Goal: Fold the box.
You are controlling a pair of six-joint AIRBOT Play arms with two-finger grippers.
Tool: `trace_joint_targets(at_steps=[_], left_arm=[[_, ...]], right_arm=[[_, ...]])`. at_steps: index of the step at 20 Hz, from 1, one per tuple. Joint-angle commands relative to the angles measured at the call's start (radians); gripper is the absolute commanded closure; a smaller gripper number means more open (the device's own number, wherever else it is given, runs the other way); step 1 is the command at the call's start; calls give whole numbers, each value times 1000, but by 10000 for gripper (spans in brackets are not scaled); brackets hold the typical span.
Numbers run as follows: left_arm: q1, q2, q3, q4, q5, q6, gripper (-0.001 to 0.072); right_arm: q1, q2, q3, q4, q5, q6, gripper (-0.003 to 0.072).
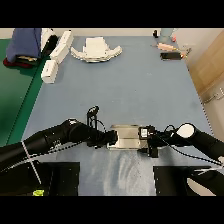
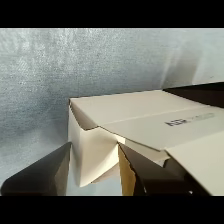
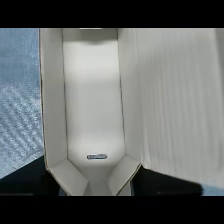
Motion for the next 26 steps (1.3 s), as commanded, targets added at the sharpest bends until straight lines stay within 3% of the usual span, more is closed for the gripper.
trace_joint_targets(at_steps=[1,7,14,26], left_arm=[[-10,-40,50,79,-55,-77,288],[-11,-44,72,164,-121,-200,304],[-106,-161,212,322,-273,-325,305],[-153,-251,294,377,-279,-393,306]], right_arm=[[0,1,0,0,0,0,102],[0,1,0,0,0,0,102],[0,1,0,0,0,0,102],[0,1,0,0,0,0,102]])
